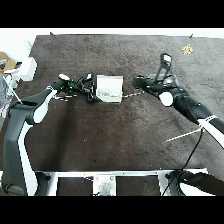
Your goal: Fold the box and place the chain.
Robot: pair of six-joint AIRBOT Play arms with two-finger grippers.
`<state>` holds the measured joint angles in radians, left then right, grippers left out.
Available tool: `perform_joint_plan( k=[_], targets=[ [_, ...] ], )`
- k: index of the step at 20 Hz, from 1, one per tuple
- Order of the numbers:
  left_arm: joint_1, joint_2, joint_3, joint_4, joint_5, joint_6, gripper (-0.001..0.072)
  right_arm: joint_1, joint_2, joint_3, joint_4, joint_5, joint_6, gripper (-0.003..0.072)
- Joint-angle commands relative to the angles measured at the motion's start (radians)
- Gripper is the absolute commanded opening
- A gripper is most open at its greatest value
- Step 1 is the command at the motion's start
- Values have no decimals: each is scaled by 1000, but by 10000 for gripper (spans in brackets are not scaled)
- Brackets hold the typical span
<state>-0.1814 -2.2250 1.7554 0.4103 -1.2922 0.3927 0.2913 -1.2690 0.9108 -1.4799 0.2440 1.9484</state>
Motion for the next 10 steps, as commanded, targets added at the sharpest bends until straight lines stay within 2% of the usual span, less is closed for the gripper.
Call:
perform_joint_plan(
  k=[1,5,10],
  targets=[
    [0,0,0,0,0,0,353,-129,-40,-32,-14,77,8,336],
    [0,0,0,0,0,0,353,-181,-201,-25,84,-37,9,335],
    [0,0,0,0,0,0,353,-177,-333,15,169,-114,8,335]
  ],
)
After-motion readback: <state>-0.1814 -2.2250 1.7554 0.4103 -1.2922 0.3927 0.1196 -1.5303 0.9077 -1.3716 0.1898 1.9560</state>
